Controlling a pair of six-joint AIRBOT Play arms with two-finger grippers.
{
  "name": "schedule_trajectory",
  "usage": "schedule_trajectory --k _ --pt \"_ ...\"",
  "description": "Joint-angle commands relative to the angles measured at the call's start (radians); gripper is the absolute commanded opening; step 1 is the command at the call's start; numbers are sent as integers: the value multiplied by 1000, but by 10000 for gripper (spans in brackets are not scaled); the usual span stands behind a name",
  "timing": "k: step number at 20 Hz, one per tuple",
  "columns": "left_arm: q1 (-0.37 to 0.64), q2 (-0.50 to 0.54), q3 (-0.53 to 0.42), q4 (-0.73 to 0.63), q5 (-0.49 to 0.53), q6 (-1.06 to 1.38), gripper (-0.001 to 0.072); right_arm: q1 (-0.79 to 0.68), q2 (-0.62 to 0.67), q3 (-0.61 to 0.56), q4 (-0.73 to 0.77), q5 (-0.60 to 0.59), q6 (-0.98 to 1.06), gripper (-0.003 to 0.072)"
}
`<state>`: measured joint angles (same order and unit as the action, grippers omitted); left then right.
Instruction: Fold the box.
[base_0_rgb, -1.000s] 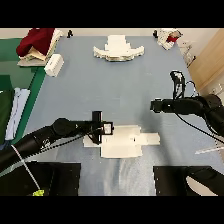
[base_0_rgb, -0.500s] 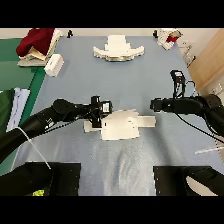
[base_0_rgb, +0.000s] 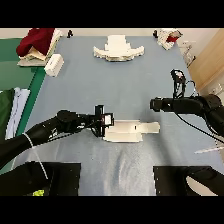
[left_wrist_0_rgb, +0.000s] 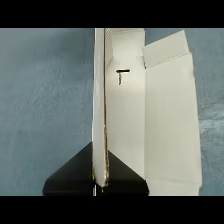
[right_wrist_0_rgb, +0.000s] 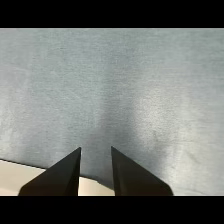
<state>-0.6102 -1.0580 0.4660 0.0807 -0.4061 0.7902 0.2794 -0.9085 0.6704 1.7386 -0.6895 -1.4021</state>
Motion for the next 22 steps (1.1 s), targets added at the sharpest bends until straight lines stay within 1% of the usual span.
schedule_trajectory --k 1,4,6,8,9,10,11,12,16,19,22 --pt "-22 0 -43 -122 18 107 9 0 0 1 5 1 0 316" --pt "-18 5 -21 -109 18 97 9 1 0 1 10 0 0 315" --pt "-18 40 11 -23 33 -17 9 1 0 1 12 0 0 315" --pt "2 75 47 135 8 -187 9 1 -1 1 12 1 0 316" --pt "18 82 63 223 -44 -273 9 1 -1 1 12 1 0 315" --pt "35 80 80 325 -124 -370 9 1 -1 1 12 1 0 315" --pt "47 71 92 398 -189 -443 9 1 0 1 12 1 0 316" --pt "55 59 98 439 -234 -481 9 1 -1 1 12 1 0 315" --pt "57 -6 119 440 -270 -484 10 1 -1 1 12 1 0 315" --pt "57 -69 181 440 -288 -485 9 1 -5 1 13 0 0 315" --pt "57 -79 235 440 -289 -520 10 1 -7 1 15 -1 0 315"
